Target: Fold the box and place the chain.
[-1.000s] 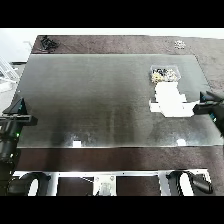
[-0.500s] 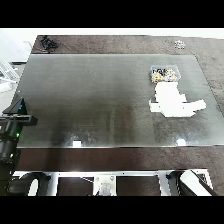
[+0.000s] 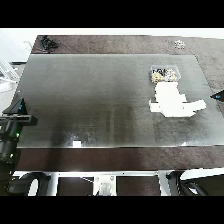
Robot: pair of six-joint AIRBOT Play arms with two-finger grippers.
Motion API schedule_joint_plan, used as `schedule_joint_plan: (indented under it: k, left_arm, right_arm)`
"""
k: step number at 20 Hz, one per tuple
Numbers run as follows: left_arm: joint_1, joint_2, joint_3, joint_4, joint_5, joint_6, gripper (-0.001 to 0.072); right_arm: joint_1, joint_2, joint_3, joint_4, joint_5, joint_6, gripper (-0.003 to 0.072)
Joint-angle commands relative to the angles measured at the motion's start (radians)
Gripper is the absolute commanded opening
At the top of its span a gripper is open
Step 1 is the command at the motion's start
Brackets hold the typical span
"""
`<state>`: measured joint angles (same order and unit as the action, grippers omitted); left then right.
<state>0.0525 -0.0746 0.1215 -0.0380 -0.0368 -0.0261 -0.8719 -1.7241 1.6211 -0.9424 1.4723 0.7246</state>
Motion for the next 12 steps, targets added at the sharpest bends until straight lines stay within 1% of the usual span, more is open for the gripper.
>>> schedule_joint_plan:
  k: [1, 3, 4, 8, 12]
  left_arm:
    - [0.001, 0.0, -0.001, 0.0, 0.0, 0.0, 0.0018]
    - [0.001, 0.0, -0.001, 0.0, 0.0, 0.0, 0.0019]
    - [0.001, 0.0, -0.001, 0.0, 0.0, 0.0, 0.0018]
    - [0.001, 0.0, -0.001, 0.0, 0.0, 0.0, 0.0018]
    - [0.001, 0.0, -0.001, 0.0, 0.0, 0.0, 0.0018]
  right_arm:
    - [0.025, -0.164, 0.211, -0.043, 0.123, 0.024, 0.0399]
    - [0.032, -0.205, 0.274, -0.049, 0.123, 0.023, 0.0399]
    - [0.032, -0.219, 0.283, -0.049, 0.122, 0.012, 0.0399]
    - [0.033, -0.28, 0.283, -0.048, 0.12, 0.005, 0.0399]
    - [0.053, -0.336, 0.283, -0.045, 0.157, 0.001, 0.04]
